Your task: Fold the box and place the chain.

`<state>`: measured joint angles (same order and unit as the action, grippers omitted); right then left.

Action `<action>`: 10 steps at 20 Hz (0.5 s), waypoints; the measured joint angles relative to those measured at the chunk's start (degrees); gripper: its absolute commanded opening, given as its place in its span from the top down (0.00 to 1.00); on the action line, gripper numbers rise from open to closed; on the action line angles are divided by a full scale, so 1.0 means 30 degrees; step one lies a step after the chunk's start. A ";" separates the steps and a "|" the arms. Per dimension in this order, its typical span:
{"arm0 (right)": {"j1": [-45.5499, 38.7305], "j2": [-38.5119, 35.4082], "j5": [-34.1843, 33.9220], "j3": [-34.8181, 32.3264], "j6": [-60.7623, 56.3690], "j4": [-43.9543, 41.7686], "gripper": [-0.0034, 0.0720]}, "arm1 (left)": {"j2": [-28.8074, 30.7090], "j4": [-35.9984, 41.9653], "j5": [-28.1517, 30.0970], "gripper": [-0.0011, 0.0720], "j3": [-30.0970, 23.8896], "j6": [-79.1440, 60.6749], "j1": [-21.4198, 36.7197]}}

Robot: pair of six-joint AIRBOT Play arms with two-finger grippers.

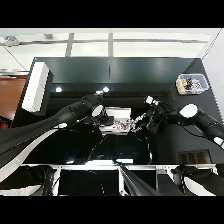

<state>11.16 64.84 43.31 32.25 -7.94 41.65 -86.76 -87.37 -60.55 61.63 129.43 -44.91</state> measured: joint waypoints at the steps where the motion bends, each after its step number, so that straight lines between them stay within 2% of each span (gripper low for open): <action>1: 0.0189 0.0364 -0.0590 0.0000 0.1071 -0.0452 0.02 | 0.0000 -0.0007 0.0000 0.94 0.0000 0.0000 0.0000; 6: 0.0576 0.1654 -0.2361 0.0270 0.3541 -0.1341 0.02 | 0.0000 -0.0007 0.0000 0.94 0.0000 0.0000 0.0000; 10: 0.0656 0.2025 -0.2805 0.0342 0.3483 -0.0612 0.02 | 0.0007 0.0000 0.0000 0.94 0.0000 0.0000 0.0000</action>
<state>13.13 70.91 34.89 33.28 2.50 39.81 -86.74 -87.37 -60.55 61.63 129.43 -44.91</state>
